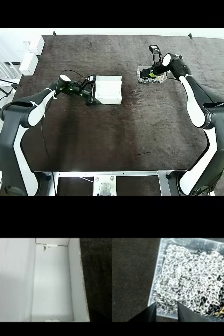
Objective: Fold the box and place the chain.
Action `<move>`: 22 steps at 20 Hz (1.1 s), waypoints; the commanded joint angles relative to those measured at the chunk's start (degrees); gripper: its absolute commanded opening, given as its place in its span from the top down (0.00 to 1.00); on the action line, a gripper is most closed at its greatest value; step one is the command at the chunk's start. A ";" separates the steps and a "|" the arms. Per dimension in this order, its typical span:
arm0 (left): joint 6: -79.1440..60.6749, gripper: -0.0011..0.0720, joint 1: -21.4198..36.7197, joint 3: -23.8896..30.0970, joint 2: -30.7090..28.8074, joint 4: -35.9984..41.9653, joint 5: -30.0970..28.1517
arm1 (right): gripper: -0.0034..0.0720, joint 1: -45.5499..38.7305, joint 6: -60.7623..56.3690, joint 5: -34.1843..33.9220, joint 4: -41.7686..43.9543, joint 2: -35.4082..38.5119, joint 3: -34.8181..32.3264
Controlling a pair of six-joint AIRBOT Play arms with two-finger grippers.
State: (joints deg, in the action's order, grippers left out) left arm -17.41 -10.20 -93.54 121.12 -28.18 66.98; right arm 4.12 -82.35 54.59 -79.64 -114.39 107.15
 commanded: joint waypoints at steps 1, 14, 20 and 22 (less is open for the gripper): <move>0.00 0.44 0.07 -0.02 -0.02 -0.02 -0.04 | 0.64 -0.02 0.11 -0.35 1.25 -0.66 -0.02; 0.00 0.44 0.07 -0.02 -0.02 -0.02 -0.04 | 0.94 0.11 0.00 -0.39 1.22 12.59 2.78; 0.00 0.44 0.07 -0.02 -0.04 -0.02 -0.02 | 0.94 2.56 0.44 -1.75 1.20 33.35 2.78; 0.00 0.44 0.07 -0.02 -0.02 -0.02 -0.02 | 0.94 3.98 0.72 -1.70 1.18 38.05 2.78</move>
